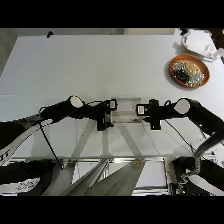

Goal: Fold the box and place the chain.

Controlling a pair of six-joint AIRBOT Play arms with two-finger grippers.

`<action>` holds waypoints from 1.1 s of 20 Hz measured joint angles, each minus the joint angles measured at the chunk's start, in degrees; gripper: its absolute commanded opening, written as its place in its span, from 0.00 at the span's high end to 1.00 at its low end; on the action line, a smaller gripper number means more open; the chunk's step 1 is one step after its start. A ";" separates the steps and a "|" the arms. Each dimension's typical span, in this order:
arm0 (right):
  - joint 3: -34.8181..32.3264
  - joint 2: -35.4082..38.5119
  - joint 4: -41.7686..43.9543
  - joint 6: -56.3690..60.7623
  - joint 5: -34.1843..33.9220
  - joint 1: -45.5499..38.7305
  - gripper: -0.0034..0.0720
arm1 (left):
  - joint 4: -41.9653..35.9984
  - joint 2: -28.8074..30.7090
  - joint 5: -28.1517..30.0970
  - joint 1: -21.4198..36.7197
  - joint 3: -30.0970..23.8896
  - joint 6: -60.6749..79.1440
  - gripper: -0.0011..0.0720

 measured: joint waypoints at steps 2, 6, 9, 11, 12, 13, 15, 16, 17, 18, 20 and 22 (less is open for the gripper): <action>-0.02 -0.22 0.94 -0.55 -0.17 0.00 0.72 | 0.02 0.00 0.00 0.00 0.02 0.00 0.53; -0.02 -0.39 3.65 -1.70 0.28 0.00 0.72 | 0.02 0.00 -0.02 0.00 0.02 0.00 0.53; -0.02 -0.39 5.62 -2.05 0.46 0.00 0.75 | 0.02 0.00 0.00 0.00 0.00 0.00 0.53; -0.02 -0.44 6.91 -2.19 0.48 0.04 0.75 | 0.02 -0.02 -0.02 0.00 0.00 0.00 0.53; -0.02 -0.59 7.50 -2.23 0.46 0.17 0.75 | 0.02 -0.02 0.00 0.00 0.02 0.00 0.53; -0.02 -0.72 7.89 -2.29 0.44 0.42 0.75 | 0.02 -0.02 -0.02 0.00 0.00 0.02 0.53; -0.04 -1.11 8.66 -2.89 0.00 0.96 0.75 | 0.02 0.00 0.00 0.00 0.00 0.02 0.53; -0.04 -1.33 9.03 -3.13 -0.28 1.31 0.75 | 0.02 0.00 0.00 -0.02 0.00 0.00 0.53; -0.04 -1.62 9.53 -3.23 -0.81 1.64 0.74 | 0.02 -0.02 -0.02 0.00 0.00 0.00 0.53; -0.04 -1.90 9.92 -3.37 -1.22 1.90 0.74 | 0.02 -0.02 0.00 0.00 0.00 0.00 0.53; -0.04 -2.47 10.51 -3.54 -2.03 2.23 0.64 | 0.02 -0.02 0.00 0.00 0.00 -0.02 0.53; -0.04 -2.95 11.08 -3.61 -2.47 2.43 0.45 | 0.02 -0.02 0.00 0.00 0.00 -0.02 0.53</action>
